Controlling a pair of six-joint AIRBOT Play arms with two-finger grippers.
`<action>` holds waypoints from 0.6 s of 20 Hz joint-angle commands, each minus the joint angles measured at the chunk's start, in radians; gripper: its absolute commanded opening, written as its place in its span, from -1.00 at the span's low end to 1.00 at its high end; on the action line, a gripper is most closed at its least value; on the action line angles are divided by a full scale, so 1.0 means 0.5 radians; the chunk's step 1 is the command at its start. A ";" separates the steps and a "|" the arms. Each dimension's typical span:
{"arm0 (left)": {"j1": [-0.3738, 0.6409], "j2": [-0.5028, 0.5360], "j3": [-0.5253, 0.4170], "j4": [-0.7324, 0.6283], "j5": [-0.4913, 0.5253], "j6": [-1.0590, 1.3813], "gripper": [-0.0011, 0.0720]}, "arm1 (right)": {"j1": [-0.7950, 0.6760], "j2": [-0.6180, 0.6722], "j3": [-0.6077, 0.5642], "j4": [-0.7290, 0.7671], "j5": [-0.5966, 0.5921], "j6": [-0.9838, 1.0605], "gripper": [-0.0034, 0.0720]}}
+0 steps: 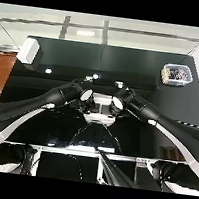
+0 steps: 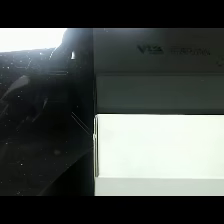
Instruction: Fold the box and place the chain.
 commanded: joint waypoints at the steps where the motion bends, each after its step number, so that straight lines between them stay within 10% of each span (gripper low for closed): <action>1: 0.002 -0.002 0.001 0.000 0.000 -0.002 -0.89 | 0.001 -0.001 0.002 -0.005 0.037 0.006 -0.19; 4: 0.002 -0.002 0.001 0.000 -0.001 -0.002 -0.89 | 0.001 -0.001 0.002 -0.005 0.047 0.005 -0.86; 6: 0.002 -0.002 0.001 0.000 -0.002 -0.002 -0.89 | -0.005 -0.001 0.002 -0.005 0.047 0.005 -0.86; 7: 0.002 -0.002 0.001 0.000 -0.001 -0.002 -0.89 | -0.009 0.001 0.003 -0.005 0.060 0.005 -0.78; 8: 0.002 -0.002 0.001 0.000 -0.001 -0.002 -0.89 | -0.018 0.008 0.004 -0.005 0.081 0.004 -0.15; 9: 0.002 -0.002 0.001 0.000 -0.001 -0.002 -0.89 | -0.024 0.031 0.005 -0.005 0.109 -0.015 0.01; 12: 0.002 -0.002 0.001 0.000 0.000 -0.002 -0.89 | -0.050 0.221 0.008 -0.014 0.165 -0.185 0.00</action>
